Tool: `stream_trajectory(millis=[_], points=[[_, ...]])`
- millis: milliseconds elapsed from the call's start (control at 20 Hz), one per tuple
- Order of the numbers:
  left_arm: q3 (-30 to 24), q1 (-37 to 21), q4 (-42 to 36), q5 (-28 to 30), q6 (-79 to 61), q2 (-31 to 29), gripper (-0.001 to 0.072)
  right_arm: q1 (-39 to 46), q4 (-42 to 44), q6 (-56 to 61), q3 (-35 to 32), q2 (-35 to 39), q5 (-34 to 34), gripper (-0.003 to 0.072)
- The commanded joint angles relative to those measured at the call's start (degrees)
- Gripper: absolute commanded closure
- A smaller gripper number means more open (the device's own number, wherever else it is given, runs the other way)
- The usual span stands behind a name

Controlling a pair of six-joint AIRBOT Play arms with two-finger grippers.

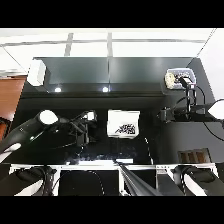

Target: Fold the box and place the chain.

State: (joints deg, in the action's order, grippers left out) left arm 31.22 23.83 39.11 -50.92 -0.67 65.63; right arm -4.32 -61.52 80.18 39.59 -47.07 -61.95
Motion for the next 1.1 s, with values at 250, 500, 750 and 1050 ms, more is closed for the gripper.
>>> stream_trajectory(millis=[250,500,750,1050], points=[[9.1,3.2,-0.5,1.1,-5.6,13.5,-0.0006,0.0,0.0,0.0,0.0,0.0,0.3,0.0375],[9.1,4.0,-3.9,5.7,-5.6,13.6,-0.0005,0.0,0.0,0.0,0.0,0.0,1.2,0.0375],[9.1,4.3,-6.2,4.2,-5.6,13.6,-0.0005,0.0,0.0,0.0,0.0,0.0,1.2,0.0375],[9.1,8.0,-6.9,6.9,-8.0,13.9,-0.0004,0.0,0.0,0.0,0.0,0.0,1.4,0.0375]])
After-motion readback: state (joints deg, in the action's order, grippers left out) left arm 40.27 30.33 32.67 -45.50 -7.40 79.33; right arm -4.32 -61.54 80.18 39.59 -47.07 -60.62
